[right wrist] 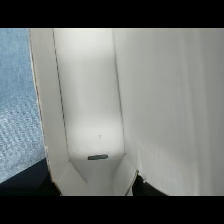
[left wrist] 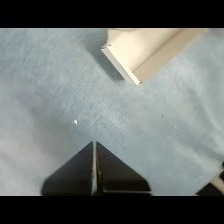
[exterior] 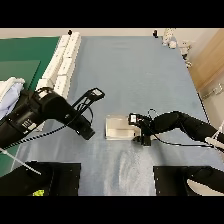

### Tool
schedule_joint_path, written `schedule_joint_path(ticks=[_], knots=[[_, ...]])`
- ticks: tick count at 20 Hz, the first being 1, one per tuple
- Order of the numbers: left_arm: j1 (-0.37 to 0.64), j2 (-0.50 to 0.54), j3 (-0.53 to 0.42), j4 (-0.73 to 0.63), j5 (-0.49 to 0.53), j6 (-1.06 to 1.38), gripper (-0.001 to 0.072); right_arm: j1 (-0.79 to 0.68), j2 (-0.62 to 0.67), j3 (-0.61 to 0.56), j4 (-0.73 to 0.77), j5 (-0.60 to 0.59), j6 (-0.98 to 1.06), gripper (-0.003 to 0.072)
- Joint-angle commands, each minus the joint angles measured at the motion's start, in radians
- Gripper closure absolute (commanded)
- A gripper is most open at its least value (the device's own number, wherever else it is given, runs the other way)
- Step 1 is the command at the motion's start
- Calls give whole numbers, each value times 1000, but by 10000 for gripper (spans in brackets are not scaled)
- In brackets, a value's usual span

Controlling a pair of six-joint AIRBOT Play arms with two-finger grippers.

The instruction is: Fold the box.

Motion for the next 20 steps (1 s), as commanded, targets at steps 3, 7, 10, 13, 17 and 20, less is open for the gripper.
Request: schedule_joint_path(ticks=[3,7,10,13,17,20], knots=[[235,42,-220,-435,275,925,25,0,1,1,0,1,0,171],[233,-40,-308,-678,414,1366,25,0,1,1,-2,0,0,171],[233,-140,-322,-718,419,1522,25,0,1,1,-3,0,0,171],[233,-211,-321,-719,481,1546,25,0,1,1,-3,0,0,170],[232,-246,-321,-819,485,1619,25,0,1,1,-3,0,0,171],[220,-261,-321,-848,476,1627,25,0,1,1,-3,0,0,171]])
